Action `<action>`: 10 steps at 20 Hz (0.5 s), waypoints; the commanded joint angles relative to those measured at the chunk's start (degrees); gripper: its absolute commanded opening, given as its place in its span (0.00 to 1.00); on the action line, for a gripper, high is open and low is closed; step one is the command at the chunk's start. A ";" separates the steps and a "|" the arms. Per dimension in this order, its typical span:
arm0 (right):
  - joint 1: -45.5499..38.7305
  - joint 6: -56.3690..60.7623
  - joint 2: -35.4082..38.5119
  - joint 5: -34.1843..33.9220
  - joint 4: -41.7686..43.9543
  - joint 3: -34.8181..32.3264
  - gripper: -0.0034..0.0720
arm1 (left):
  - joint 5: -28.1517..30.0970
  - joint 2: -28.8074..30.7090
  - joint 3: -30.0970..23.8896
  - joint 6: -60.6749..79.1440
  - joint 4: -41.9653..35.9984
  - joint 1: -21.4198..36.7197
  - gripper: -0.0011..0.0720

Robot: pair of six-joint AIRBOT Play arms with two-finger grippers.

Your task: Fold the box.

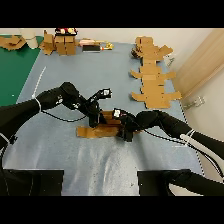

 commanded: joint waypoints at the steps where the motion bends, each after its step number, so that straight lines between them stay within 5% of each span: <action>1: 0.07 0.02 -0.04 -0.35 -0.15 0.00 0.66 | 0.11 -0.04 0.02 0.00 0.00 0.02 0.03; 7: 0.04 0.02 -0.04 -1.18 -0.17 0.00 0.68 | 0.11 -0.04 0.02 0.00 -0.02 0.02 0.03; 8: 0.04 0.00 -0.04 -1.20 -0.33 0.00 0.78 | 0.11 -0.04 0.02 0.00 0.00 0.02 0.03; 10: 0.04 0.00 -0.02 -1.22 -0.37 0.02 0.82 | 0.11 -0.02 0.00 0.00 -0.02 0.02 0.03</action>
